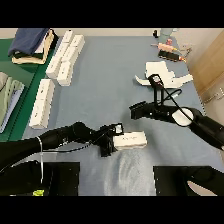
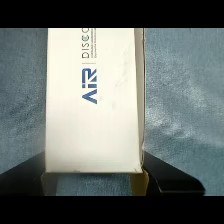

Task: Fold the box.

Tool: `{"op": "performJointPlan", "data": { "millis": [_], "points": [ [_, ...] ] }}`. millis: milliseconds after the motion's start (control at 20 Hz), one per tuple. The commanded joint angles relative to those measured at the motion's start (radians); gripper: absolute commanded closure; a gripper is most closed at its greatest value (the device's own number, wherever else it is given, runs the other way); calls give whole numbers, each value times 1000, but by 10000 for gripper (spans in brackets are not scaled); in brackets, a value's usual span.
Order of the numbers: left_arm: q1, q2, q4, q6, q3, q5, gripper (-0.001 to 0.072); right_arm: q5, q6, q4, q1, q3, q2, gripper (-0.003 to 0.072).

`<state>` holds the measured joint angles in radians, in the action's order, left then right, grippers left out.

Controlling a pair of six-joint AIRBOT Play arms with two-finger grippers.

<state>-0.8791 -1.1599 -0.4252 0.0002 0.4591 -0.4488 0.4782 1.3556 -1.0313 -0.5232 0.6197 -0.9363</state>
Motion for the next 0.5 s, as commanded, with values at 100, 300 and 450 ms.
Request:
{"op": "performJointPlan", "data": {
  "millis": [100,300,450],
  "points": [
    [2,14,5,-94,20,5,285,383,636,-529,59,179,-197,684],
    [35,77,-99,-286,32,2,285,377,664,-546,59,206,-195,684],
    [178,157,-355,-622,32,-44,285,381,738,-647,59,206,-195,684]
  ]
}}
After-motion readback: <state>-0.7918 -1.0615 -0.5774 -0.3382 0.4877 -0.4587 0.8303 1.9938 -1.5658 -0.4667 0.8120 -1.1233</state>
